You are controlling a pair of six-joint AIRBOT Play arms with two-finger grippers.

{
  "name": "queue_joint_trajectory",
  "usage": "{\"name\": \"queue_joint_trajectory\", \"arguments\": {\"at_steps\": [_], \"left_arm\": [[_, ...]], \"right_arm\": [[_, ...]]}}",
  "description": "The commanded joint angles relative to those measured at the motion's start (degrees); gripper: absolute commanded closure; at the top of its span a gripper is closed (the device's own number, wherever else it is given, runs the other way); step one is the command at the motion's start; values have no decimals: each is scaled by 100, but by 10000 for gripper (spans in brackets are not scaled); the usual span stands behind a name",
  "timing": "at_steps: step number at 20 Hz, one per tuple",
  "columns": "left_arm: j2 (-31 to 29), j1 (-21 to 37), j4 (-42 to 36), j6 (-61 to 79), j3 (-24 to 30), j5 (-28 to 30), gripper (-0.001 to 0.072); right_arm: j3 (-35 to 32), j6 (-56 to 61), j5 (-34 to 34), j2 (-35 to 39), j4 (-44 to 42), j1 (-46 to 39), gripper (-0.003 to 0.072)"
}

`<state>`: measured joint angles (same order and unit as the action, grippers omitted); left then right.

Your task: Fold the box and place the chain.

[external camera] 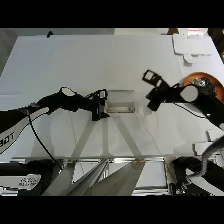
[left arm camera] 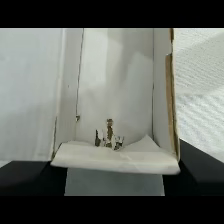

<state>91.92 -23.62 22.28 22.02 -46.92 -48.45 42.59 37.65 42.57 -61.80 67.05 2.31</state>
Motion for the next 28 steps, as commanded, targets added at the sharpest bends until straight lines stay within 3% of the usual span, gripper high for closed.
{"name": "queue_joint_trajectory", "arguments": {"at_steps": [1,4,7,12,19,24,28], "left_arm": [[0,-4,2,0,0,0,432],[0,-4,2,0,0,0,432],[0,-4,4,0,0,0,432],[0,-4,2,0,0,0,432],[0,-4,2,0,0,0,432],[0,-4,2,-2,0,0,432],[0,-4,4,0,0,0,432]], "right_arm": [[2,1340,868,442,389,-1047,678],[-59,1921,1497,433,87,-2105,681],[-293,1952,1810,271,-232,-2428,683],[-920,1132,1790,-448,-2122,-2426,684],[-920,807,1320,-1497,-2949,-1539,684],[-918,352,1421,-1749,-4076,-1386,684],[-916,37,1963,-1742,-4669,-1386,679]]}}
